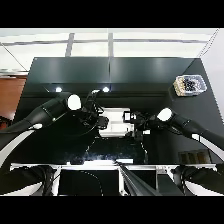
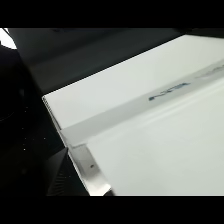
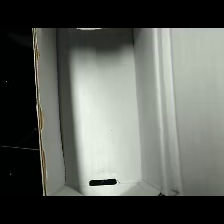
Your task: Fold the box and place the chain.
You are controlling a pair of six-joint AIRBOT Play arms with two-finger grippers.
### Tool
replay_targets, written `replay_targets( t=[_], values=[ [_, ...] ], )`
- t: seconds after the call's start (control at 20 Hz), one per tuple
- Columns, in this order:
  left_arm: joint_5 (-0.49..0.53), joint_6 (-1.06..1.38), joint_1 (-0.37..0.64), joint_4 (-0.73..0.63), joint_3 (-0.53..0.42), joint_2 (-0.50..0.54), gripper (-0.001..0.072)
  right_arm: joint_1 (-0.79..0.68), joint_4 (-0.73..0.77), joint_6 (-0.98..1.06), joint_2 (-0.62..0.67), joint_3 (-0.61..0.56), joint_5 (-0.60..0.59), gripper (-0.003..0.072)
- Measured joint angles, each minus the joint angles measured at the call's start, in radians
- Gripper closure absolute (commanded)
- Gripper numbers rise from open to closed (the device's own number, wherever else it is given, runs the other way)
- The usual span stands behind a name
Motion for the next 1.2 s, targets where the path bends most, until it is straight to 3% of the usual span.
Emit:
replay_targets(
  t=[0.65, 1.2],
  values=[
    [0.035, -0.35, -0.085, 0.3, 0.001, -0.004, 0.0311, 0.001, 0.004, 0.001, -0.001, 0.0, -0.002, 0.0191],
    [0.008, -0.543, -0.157, 0.385, 0.051, -0.087, 0.0321, 0.001, 0.003, 0.0, -0.001, 0.0, -0.002, 0.0191]
  ],
)
